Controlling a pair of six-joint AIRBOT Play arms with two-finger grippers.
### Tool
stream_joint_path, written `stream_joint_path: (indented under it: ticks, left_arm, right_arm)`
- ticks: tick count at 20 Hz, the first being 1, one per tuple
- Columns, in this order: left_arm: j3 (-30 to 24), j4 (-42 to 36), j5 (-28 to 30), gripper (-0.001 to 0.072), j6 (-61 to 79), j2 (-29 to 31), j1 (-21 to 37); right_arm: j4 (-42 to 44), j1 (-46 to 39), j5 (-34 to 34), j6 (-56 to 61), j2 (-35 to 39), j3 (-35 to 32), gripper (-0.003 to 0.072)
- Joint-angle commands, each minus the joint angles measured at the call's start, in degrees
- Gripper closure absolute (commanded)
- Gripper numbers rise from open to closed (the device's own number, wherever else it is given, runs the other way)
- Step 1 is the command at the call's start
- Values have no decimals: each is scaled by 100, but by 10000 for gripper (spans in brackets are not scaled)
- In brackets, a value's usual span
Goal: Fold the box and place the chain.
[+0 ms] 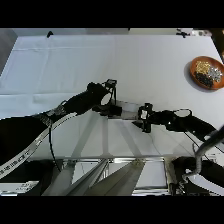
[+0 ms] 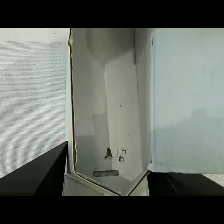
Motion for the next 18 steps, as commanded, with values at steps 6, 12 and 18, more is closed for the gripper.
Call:
stream_joint_path:
  ticks: [6,12,18]
  left_arm:
    - [0,37,-55,508,-37,4,4]
    - [0,35,-61,701,-37,4,4]
    - [2,26,-195,273,129,155,15]
  right_arm:
    - [11,0,7,15,-4,0,348]
    - [11,0,7,15,-4,0,348]
    - [11,0,7,15,-4,0,348]
